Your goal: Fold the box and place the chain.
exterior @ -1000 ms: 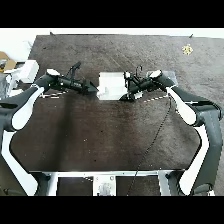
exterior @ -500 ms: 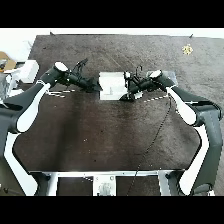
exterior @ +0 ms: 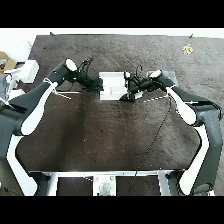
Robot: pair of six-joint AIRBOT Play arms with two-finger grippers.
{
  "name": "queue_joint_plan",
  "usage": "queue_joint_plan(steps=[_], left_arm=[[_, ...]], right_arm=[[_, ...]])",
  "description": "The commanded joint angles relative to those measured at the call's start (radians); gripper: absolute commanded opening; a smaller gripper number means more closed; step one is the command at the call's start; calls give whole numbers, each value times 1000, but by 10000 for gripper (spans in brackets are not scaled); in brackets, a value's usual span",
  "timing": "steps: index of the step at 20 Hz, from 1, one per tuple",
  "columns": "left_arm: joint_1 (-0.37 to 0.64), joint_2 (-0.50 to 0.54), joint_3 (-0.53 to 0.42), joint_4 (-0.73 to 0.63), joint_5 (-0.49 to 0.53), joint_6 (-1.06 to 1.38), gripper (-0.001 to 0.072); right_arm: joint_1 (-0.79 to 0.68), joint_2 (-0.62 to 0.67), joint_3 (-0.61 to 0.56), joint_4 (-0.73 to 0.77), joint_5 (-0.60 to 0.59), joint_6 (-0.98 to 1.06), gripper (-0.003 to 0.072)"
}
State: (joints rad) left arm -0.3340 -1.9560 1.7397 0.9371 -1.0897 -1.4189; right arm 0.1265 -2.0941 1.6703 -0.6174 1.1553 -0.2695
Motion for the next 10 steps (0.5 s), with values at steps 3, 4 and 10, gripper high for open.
queue_joint_plan(steps=[3,4,10], left_arm=[[-39,-2,6,158,58,-132,290],[-45,-2,6,185,58,-163,290],[-117,-12,63,373,41,-315,290]], right_arm=[[1,0,0,0,0,0,486],[1,0,0,0,0,0,487],[1,0,0,0,0,0,487]])
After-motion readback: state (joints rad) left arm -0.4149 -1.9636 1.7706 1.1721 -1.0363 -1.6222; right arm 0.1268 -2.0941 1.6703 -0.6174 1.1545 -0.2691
